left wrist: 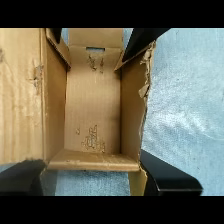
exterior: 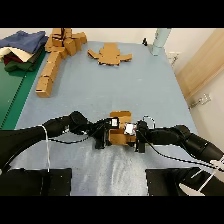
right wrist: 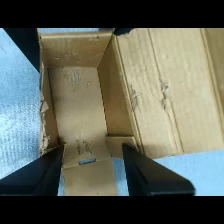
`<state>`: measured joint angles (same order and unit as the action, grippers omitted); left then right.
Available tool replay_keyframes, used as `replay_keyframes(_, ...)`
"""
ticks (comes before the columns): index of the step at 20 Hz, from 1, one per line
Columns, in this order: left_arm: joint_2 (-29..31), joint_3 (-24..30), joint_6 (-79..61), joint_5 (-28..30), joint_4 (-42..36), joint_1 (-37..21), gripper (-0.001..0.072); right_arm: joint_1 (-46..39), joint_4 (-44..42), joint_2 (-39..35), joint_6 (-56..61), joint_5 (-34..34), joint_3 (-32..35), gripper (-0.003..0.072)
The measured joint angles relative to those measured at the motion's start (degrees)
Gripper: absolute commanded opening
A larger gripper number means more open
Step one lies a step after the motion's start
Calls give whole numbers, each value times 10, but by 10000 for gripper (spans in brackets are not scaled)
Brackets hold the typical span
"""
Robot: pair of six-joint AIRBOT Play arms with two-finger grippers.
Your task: Fold the box.
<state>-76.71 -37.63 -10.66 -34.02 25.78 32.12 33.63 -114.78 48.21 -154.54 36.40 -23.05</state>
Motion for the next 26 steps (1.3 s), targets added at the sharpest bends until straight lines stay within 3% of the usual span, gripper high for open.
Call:
replay_keyframes(1,0,0,0,0,0,0,521,0,0,0,0,0,0,479)
replay_keyframes(2,0,0,0,0,0,0,521,0,0,0,1,0,0,271)
replay_keyframes(3,0,0,0,0,0,0,521,0,7,-1,8,1,1,149)
replay_keyframes(4,0,0,0,0,0,0,521,0,21,-3,29,10,1,139)
replay_keyframes(6,0,0,0,0,0,0,521,0,76,-12,119,19,-2,3)
replay_keyframes(14,0,0,0,0,0,0,521,-41,440,-111,644,172,-46,2)
replay_keyframes(16,0,0,0,0,0,0,521,-90,470,-113,754,214,-42,2)
replay_keyframes(19,0,0,0,0,0,0,521,-156,393,-88,816,218,-23,1)
replay_keyframes(23,0,0,0,0,0,0,521,-185,209,-26,769,181,-5,2)
replay_keyframes(26,0,0,0,0,0,0,521,-176,136,15,735,165,-3,2)
